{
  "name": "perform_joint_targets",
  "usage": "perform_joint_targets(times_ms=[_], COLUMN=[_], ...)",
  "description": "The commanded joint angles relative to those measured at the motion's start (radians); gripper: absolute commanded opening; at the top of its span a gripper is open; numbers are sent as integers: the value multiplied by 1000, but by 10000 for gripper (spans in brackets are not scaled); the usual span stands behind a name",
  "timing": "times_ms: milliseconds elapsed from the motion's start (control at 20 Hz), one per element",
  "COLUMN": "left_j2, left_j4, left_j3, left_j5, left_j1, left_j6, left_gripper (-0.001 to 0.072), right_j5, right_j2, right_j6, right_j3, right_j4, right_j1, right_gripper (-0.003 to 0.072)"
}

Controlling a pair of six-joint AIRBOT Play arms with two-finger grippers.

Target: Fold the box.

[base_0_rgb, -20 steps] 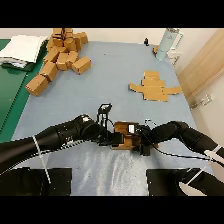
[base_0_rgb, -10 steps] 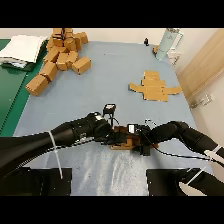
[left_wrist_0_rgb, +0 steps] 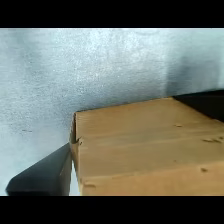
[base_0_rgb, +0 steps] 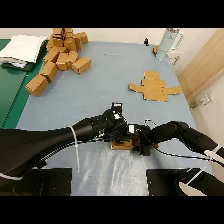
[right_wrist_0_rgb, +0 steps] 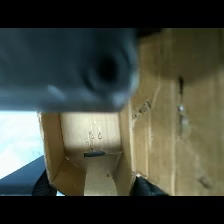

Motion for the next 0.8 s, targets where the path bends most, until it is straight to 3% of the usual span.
perform_joint_targets(times_ms=[0, 350, 700, 750], left_j2=[-45, -60, -87, -93], left_j4=[13, 13, 13, 13], left_j3=[27, 27, 26, 26], left_j5=[-53, 28, -14, -45], left_j1=[-10, -8, -8, -8], left_j6=[-26, -25, -23, -27], left_gripper=[374, 374, 340, 168], right_j5=[0, 0, 0, 0], right_j2=[0, 0, 0, 0], right_j6=[0, 0, 0, 0], right_j3=[0, 0, 0, 0], right_j4=[0, 0, 0, 0], right_j1=[0, 0, 0, 0], right_gripper=[500, 500, 500, 500])
